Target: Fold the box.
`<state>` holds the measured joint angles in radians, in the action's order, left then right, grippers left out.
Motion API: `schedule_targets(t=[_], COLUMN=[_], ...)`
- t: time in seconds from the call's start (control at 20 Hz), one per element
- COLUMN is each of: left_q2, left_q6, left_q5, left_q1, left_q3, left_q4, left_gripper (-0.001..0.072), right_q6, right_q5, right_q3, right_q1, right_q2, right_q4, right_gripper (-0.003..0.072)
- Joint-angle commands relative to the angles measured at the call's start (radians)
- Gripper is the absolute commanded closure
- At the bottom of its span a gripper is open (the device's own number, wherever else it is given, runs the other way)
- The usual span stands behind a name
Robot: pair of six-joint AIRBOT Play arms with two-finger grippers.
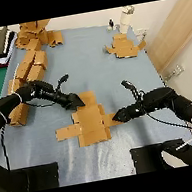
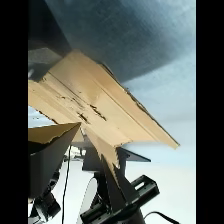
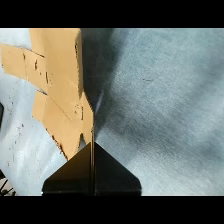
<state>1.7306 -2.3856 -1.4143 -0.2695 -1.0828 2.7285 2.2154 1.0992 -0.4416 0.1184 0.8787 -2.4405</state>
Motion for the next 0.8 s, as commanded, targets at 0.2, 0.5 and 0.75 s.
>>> schedule_targets(t=[0.2,0.5,0.75], left_q2=[0.002,0.002,0.002], left_q6=[-0.054,-0.049,-0.053], left_q5=[-0.054,-0.106,-0.121], left_q1=[-0.003,-0.003,-0.003], left_q3=[-0.005,-0.005,-0.005], left_q4=[0.026,0.024,0.024], left_gripper=[0.0370,0.0370,0.0457], right_q6=[-0.001,0.000,0.001], right_q5=[-0.004,-0.026,-0.030], right_q3=[0.000,0.000,0.000], right_q1=[0.001,0.001,0.001], right_q2=[0.000,0.000,0.000], right_q4=[0.009,0.012,0.013], right_gripper=[0.0685,0.0685,0.0685])
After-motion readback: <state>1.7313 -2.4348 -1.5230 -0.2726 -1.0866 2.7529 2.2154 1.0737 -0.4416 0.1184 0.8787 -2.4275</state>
